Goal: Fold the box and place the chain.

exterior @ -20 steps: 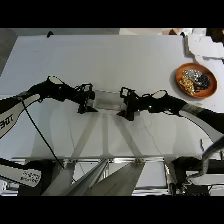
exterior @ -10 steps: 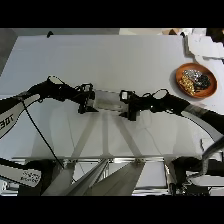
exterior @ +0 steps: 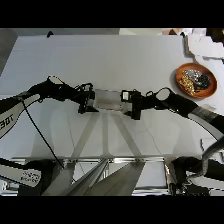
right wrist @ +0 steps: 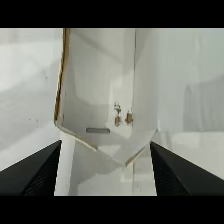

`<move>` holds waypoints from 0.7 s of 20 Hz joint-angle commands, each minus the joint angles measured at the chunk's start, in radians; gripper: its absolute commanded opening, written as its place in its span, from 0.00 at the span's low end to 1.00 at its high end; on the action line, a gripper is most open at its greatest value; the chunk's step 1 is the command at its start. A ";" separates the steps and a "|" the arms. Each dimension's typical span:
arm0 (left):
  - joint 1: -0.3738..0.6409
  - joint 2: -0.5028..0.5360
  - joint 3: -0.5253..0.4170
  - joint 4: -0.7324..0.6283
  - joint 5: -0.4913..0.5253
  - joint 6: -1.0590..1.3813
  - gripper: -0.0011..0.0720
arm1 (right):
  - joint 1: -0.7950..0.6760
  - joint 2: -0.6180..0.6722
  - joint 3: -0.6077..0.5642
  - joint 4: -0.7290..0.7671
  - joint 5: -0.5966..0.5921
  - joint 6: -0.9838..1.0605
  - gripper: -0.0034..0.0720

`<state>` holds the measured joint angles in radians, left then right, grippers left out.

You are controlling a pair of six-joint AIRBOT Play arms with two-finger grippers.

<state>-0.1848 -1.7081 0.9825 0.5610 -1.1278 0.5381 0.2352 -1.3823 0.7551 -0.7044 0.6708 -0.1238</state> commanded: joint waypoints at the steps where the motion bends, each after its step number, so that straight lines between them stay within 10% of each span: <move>1: 0.000 0.000 0.000 0.001 -0.002 0.001 0.48 | -0.001 0.050 0.001 -0.135 -0.001 0.138 0.83; 4: 0.000 0.000 0.000 0.001 -0.002 0.001 0.48 | -0.001 0.107 0.001 -0.221 0.029 0.235 0.71; 8: 0.000 0.000 0.000 0.001 -0.002 0.001 0.48 | -0.001 0.214 0.001 -0.329 0.085 0.357 0.07; 14: 0.000 0.000 0.000 0.001 -0.002 0.000 0.48 | 0.000 0.309 0.001 -0.049 0.084 0.477 0.05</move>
<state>-0.1848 -1.7081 0.9825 0.5617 -1.1297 0.5385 0.2352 -1.1049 0.7551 -0.9024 0.7506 0.2996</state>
